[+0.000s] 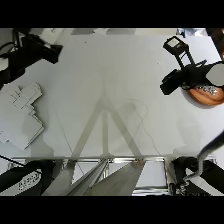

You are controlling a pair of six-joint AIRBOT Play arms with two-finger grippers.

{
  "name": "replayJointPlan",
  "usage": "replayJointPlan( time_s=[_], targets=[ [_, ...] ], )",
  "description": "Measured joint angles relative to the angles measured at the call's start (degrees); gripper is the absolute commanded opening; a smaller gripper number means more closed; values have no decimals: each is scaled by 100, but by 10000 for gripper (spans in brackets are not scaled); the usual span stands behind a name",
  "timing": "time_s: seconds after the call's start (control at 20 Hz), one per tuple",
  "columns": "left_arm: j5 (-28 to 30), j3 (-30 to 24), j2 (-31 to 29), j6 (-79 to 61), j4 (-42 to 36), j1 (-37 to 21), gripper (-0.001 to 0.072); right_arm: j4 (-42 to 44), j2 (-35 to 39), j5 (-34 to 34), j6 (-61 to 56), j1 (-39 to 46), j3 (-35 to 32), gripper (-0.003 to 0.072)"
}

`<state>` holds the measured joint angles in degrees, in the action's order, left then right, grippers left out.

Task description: Fold the box and place the chain.

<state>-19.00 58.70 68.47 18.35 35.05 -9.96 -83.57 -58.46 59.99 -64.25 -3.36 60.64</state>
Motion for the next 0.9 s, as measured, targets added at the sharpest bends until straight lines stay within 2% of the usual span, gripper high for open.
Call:
replayJointPlan(
  time_s=[0.1,0.35,0.65,0.9],
  targets=[
    [286,0,46,289,254,-352,6,-2,2,-2,0,0,0,10],
    [535,0,511,1351,1108,-1029,5,0,2,-2,0,0,-2,10],
    [540,0,1401,3008,2824,-1228,6,0,2,0,0,0,-2,10],
    [479,0,2028,3670,3359,-1252,10,0,2,-2,0,0,0,10]
  ],
)
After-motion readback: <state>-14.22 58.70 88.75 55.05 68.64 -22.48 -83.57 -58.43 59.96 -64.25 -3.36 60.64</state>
